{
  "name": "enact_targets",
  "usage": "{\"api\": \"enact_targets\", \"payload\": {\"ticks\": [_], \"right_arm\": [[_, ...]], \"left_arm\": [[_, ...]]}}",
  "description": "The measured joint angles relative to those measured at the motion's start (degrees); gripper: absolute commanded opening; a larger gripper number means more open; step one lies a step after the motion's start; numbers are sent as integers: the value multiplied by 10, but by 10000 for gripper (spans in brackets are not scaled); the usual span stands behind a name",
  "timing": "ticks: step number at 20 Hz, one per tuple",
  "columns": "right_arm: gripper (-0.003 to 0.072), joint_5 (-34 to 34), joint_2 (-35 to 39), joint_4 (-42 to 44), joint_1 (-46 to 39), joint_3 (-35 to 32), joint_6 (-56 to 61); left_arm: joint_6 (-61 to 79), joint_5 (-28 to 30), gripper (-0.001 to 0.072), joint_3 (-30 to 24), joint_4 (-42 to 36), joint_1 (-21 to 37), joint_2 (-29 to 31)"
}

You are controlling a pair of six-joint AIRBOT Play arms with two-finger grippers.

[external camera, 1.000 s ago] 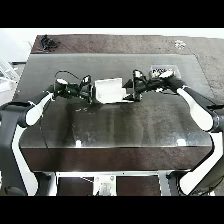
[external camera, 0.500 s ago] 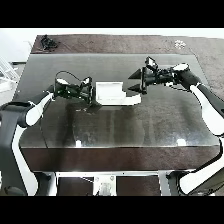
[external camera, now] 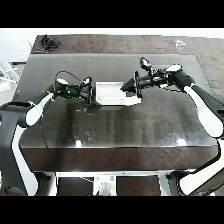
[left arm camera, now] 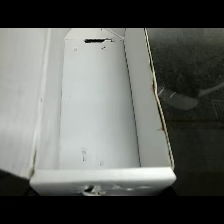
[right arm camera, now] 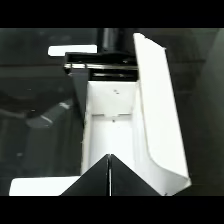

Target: Fold the box and place the chain.

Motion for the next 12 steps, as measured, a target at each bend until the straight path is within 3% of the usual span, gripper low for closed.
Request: {"api": "enact_targets", "payload": {"ticks": [6, 12], "right_arm": [[8, -142, -6, 2, 24, -1, 3], [7, -210, -30, 2, 29, -1, 1]], "left_arm": [[-1, -3, 39, 0, 9, 0, 0], [-2, -3, 38, 0, 13, 0, 0]]}}
